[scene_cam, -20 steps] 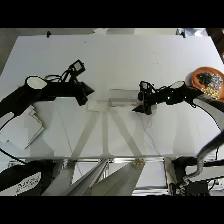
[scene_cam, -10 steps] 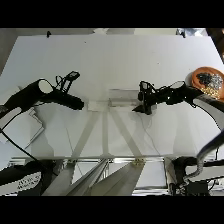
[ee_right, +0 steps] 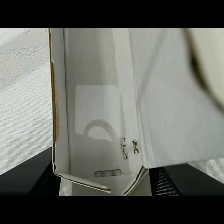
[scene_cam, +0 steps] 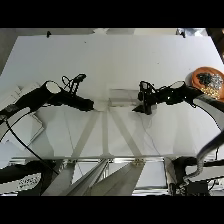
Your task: Fold the box and place the chain.
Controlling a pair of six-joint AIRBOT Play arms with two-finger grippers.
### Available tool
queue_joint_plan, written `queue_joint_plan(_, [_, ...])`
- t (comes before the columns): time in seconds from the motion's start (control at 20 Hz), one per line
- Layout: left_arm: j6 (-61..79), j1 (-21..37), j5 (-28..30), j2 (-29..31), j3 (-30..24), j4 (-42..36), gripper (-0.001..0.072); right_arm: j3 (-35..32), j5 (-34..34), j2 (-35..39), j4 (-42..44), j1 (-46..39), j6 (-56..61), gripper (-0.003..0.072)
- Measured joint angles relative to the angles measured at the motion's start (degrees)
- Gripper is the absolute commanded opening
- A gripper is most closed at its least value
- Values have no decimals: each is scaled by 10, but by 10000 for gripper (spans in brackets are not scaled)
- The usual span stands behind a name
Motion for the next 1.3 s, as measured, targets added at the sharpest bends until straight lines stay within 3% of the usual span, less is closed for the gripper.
queue_joint_plan(0.3, [47,-2,15,-5,0,-65,8,0,0,0,0,0,0,398])
queue_joint_plan(1.3, [21,-15,69,-41,0,-29,6,0,0,0,0,0,0,398])
